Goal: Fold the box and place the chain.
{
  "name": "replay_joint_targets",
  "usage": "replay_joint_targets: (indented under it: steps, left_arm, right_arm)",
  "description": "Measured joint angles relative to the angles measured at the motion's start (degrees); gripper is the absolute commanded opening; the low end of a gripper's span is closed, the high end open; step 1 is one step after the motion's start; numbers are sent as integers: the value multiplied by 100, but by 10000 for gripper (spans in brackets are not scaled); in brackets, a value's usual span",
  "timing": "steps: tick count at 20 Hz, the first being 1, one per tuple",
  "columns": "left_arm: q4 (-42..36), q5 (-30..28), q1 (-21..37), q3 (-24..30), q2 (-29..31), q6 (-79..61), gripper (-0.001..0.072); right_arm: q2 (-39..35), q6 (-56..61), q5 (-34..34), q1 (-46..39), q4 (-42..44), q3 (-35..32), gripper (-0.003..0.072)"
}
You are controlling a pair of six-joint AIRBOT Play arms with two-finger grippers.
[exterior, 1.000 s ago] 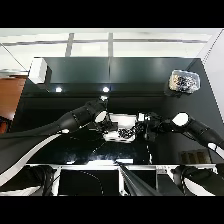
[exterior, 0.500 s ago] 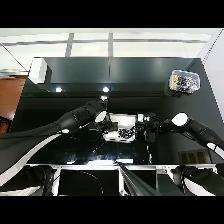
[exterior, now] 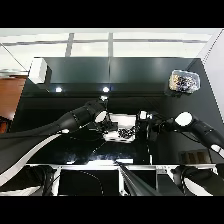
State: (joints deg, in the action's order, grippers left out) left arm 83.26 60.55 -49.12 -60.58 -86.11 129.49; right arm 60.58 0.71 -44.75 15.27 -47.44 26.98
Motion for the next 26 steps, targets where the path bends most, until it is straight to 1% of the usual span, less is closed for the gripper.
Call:
replay_joint_targets:
  steps: [2, 7, 11, 13, 15, 16, 18, 19, 21, 22, 24, 26]
  left_arm:
    - [2, 0, 0, 2, 0, 0, 33]
    - [2, 0, 0, 0, 0, 0, 33]
    - [2, 0, 0, 2, 0, -2, 33]
    - [2, 2, 0, 2, 0, -2, 33]
    - [2, 2, 0, 0, 0, -2, 33]
    - [2, 2, 0, 2, 0, -2, 33]
    - [2, 2, 0, 2, 0, -2, 33]
    - [2, 2, 0, 2, 0, -2, 33]
    - [2, 2, 0, 0, 0, -4, 33]
    - [2, 2, 0, 2, 0, -2, 33]
    - [2, 2, 0, 2, 0, -2, 33]
    - [2, 2, 0, 0, 0, -2, 33]
  right_arm:
    - [-337, 361, -212, -151, -37, 7, 43]
    - [-1412, 1410, -1060, -363, -81, 149, 43]
    - [-2186, 2277, -1751, -404, 33, 743, 42]
    - [-2374, 2634, -2033, -411, 326, 1145, 43]
    - [-2455, 2872, -2210, -404, 743, 1375, 45]
    - [-2457, 2964, -2260, -376, 909, 1423, 122]
    - [-2389, 3191, -2293, -284, 1128, 1419, 588]
    - [-2330, 3327, -2277, -243, 1167, 1381, 650]
    - [-2227, 3536, -2103, -210, 1106, 1338, 647]
    - [-2190, 3593, -1976, -236, 905, 1322, 647]
    - [-2149, 3661, -1700, -350, 313, 1300, 645]
    - [-2085, 3423, -1561, -450, -450, 1182, 647]
